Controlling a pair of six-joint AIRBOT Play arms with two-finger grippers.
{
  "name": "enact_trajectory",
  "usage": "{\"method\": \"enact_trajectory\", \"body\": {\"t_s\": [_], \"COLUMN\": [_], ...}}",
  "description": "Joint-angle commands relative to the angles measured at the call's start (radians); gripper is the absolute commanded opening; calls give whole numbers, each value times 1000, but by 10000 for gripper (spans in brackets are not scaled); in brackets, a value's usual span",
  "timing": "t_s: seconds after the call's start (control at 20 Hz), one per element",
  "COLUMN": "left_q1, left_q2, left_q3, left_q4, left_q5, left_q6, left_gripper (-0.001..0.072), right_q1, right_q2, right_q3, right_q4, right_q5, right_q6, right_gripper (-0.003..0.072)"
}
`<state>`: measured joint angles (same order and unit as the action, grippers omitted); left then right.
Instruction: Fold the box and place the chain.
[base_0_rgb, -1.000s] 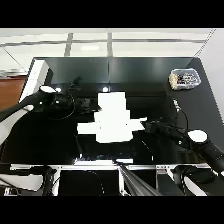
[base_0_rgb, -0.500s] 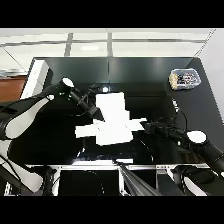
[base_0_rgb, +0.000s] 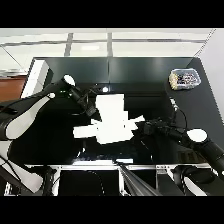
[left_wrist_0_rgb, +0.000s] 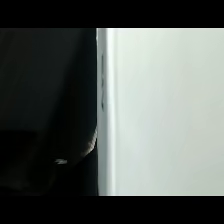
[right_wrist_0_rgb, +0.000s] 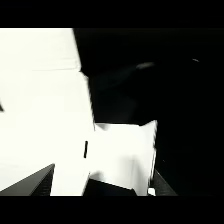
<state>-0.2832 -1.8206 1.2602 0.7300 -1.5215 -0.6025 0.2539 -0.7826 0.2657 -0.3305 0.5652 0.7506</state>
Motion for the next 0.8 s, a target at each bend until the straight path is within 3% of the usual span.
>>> {"method": "enact_trajectory", "body": {"t_s": [0.0, 0.05, 0.15, 0.25, 0.35, 0.55, 0.75], "left_q1": [-10, -18, -56, -127, -190, -226, -231], "left_q2": [92, 152, 335, 523, 624, 577, 483], "left_q3": [-57, -116, -299, -475, -576, -581, -516], "left_q4": [0, -22, -104, -129, -129, -148, -143], "left_q5": [60, 124, 359, 661, 855, 851, 780], "left_q6": [35, 68, 182, 375, 636, 817, 855], "left_gripper": [22, 22, 22, 27, 29, 29, 29], "right_q1": [-8, -8, -7, -6, 9, 94, 175], "right_q2": [9, 10, 10, 10, 9, 9, 9], "right_q3": [154, 228, 338, 373, 372, 367, 312], "right_q4": [-378, -512, -683, -722, -719, -720, -710], "right_q5": [213, 296, 408, 448, 471, 460, 393], "right_q6": [0, 0, -1, -38, -140, -266, -266], "right_gripper": [717, 717, 707, 708, 707, 707, 708]}}
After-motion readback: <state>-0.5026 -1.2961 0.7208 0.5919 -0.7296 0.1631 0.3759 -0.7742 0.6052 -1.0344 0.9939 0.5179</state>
